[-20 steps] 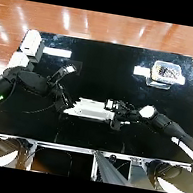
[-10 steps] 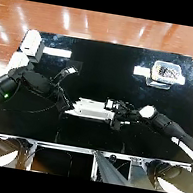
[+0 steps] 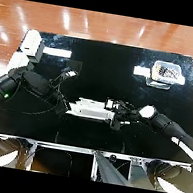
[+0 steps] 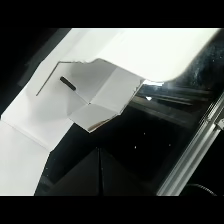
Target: Fold the box and place the chain.
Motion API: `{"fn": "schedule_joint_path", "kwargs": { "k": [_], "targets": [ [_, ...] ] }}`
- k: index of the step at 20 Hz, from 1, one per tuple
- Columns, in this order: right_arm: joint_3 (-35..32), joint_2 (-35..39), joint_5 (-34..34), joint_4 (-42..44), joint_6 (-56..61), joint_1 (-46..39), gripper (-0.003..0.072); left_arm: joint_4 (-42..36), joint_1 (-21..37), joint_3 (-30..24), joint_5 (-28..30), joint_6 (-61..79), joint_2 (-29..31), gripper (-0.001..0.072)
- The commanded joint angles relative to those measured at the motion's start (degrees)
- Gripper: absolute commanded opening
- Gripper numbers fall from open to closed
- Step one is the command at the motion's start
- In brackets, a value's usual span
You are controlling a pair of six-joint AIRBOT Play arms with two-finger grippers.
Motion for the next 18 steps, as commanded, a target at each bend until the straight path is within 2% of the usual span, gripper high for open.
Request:
{"fn": "schedule_joint_path", "kwargs": {
  "k": [1,4,8,11,18],
  "targets": [
    [0.0,0.02,0.02,0.0,0.0,0.0,0.0633,-0.68,-0.94,-0.39,-1.4,-1.51,2.19,0.0018],
    [0.0,0.02,0.02,0.02,0.0,0.0,0.0633,-4.31,-2.49,-3.91,-9.86,-1.46,7.02,0.0018],
    [0.0,0.02,0.0,0.0,0.0,0.0,0.0632,-9.88,-2.51,-8.48,-14.69,-0.96,10.43,0.0018],
    [0.0,0.02,0.02,0.02,0.0,0.0,0.0632,-11.58,-3.34,-9.29,-17.59,-0.04,10.62,0.0018],
    [0.0,0.02,0.0,0.0,0.0,0.0,0.0632,-12.04,-11.04,-9.31,-28.15,0.22,10.27,0.002]
  ]
}}
